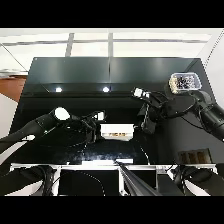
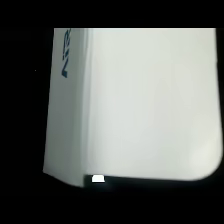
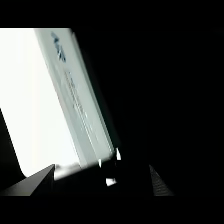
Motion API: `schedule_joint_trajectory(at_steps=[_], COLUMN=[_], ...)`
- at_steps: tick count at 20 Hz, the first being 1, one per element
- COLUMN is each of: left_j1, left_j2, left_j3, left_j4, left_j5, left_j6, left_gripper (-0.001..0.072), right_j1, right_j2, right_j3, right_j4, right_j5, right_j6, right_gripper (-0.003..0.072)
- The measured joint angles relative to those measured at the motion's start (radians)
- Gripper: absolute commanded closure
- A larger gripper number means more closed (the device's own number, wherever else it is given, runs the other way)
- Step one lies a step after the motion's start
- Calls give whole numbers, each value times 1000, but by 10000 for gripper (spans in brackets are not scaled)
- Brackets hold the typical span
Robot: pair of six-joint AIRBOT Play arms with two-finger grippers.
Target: Fold the box and place the chain.
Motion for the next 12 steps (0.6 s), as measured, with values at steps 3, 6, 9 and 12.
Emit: schedule_joint_trajectory(at_steps=[3, 6, 9, 12], left_j1=[0, 0, 0, 0], left_j2=[0, 0, 0, 0], left_j3=[0, 0, 0, 0], left_j4=[0, 0, 0, 0], left_j5=[-2, -3, -3, -3], left_j6=[0, 0, 0, 0], left_gripper=[636, 635, 636, 636], right_j1=[3, 23, 53, 93], right_j2=[0, -7, -11, -12], right_j3=[-43, -82, -132, -166], right_j4=[96, 143, 151, 156], right_j5=[87, 106, 122, 182], right_j6=[-126, -203, -274, -317], right_gripper=[44, 44, 122, 217])
